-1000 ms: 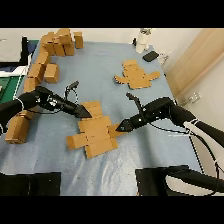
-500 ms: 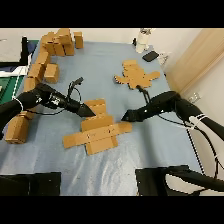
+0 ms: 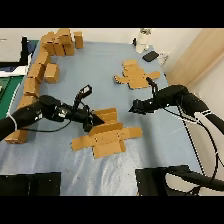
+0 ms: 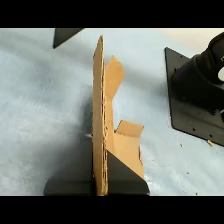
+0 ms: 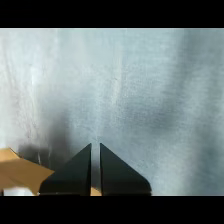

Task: Fold the box.

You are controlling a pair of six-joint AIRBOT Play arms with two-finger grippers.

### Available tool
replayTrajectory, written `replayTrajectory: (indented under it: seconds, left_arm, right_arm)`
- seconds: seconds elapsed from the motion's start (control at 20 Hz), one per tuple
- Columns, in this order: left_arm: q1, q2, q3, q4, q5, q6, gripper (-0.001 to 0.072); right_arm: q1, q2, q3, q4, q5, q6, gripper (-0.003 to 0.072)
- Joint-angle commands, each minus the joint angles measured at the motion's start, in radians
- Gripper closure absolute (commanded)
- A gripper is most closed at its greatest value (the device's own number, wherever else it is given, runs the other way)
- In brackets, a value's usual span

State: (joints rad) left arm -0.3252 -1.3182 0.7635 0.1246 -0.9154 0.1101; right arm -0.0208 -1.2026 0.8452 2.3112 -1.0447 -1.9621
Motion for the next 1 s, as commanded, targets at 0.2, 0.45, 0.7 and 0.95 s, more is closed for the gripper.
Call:
replayTrajectory:
  seconds: [0.2,0.45,0.7,0.95]
  left_arm:
    - [-0.125,0.033,-0.101,-0.048,0.156,0.221,0.0700]
    - [-0.149,0.033,-0.106,-0.043,0.156,0.208,0.0700]
    - [-0.149,0.033,-0.111,-0.043,0.155,0.204,0.0700]
    - [-0.162,0.033,-0.152,-0.039,0.155,0.204,0.0699]
  right_arm:
    - [0.044,0.001,0.003,0.040,0.100,0.017,0.0605]
    - [0.084,0.001,0.003,0.023,0.130,0.016,0.0682]
    - [0.084,0.001,0.003,0.023,0.129,0.016,0.0682]
    - [0.084,0.001,0.003,0.023,0.129,0.015,0.0682]
